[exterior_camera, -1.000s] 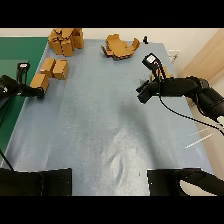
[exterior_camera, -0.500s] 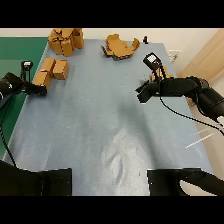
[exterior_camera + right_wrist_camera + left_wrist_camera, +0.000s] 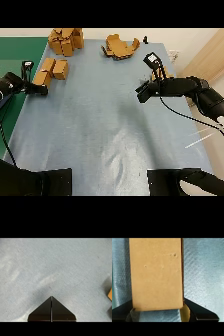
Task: Fold the box.
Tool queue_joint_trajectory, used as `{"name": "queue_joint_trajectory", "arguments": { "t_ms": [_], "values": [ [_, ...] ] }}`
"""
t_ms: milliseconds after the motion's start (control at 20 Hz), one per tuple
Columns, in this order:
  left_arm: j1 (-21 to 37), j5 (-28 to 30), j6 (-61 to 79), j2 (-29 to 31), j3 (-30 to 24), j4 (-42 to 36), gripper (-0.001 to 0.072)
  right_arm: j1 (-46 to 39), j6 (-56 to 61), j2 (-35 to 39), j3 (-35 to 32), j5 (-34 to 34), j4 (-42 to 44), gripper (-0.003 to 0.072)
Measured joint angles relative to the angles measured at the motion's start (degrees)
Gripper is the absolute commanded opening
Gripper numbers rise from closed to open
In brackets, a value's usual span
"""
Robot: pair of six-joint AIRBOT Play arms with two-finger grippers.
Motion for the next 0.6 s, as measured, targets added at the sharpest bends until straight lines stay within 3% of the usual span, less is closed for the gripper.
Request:
{"name": "queue_joint_trajectory", "arguments": {
  "t_ms": [450, 500, 550, 600],
  "values": [
    [0.0, -8.1, 0.0, 2.2, 10.8, -1.2, 0.0687, 0.0, 0.0, 0.0, 0.0, 0.0, 0.2, 0.0002],
    [0.0, -9.5, 0.0, 2.8, 12.3, -1.9, 0.0613, 0.0, 0.0, 0.0, 0.0, 0.0, 0.3, 0.0002],
    [0.0, -11.7, 0.0, 3.5, 13.7, -2.7, 0.0209, 0.0, 0.0, 0.0, 0.0, 0.0, 0.3, 0.0002],
    [0.0, -14.7, 0.1, 4.2, 15.1, -3.3, 0.0018, 0.0, 0.0, 0.0, 0.0, 0.0, 0.5, 0.0002]
  ]
}}
